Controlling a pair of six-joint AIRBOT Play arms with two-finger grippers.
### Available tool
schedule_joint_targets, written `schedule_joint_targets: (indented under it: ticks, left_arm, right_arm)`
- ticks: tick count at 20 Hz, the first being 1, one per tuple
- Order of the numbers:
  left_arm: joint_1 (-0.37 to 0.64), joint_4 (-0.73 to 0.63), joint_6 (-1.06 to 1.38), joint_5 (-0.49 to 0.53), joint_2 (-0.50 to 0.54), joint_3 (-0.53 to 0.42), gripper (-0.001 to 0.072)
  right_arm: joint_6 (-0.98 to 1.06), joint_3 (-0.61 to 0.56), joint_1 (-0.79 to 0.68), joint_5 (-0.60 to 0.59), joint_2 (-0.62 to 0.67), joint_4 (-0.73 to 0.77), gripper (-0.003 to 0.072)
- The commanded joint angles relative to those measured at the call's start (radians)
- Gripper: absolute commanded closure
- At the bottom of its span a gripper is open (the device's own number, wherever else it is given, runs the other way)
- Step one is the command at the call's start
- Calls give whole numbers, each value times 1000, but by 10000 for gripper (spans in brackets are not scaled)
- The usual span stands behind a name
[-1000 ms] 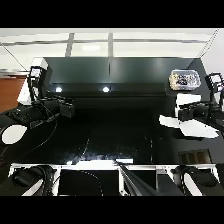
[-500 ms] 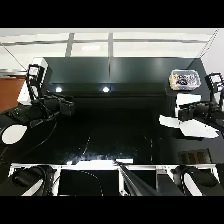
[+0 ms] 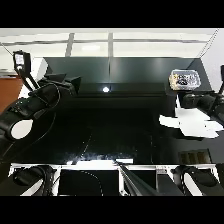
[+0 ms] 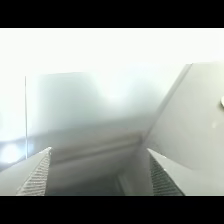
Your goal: Fold the box and place the chain.
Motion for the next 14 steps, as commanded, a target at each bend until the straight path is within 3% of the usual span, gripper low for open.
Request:
schedule_joint_targets:
  ticks: [1,6,10,14]
  left_arm:
    - [13,2,9,47,-44,3,3]
    - [56,2,8,-206,-62,4,3]
    - [56,-2,8,-301,-62,4,3]
    - [56,-2,8,-297,-62,4,4]
  right_arm:
    - [387,90,-135,61,-114,-364,-34]
    - [344,456,-539,290,-485,-407,-34]
    - [252,660,-848,575,-746,-346,-34]
    - [-223,741,-1101,773,-930,264,-34]
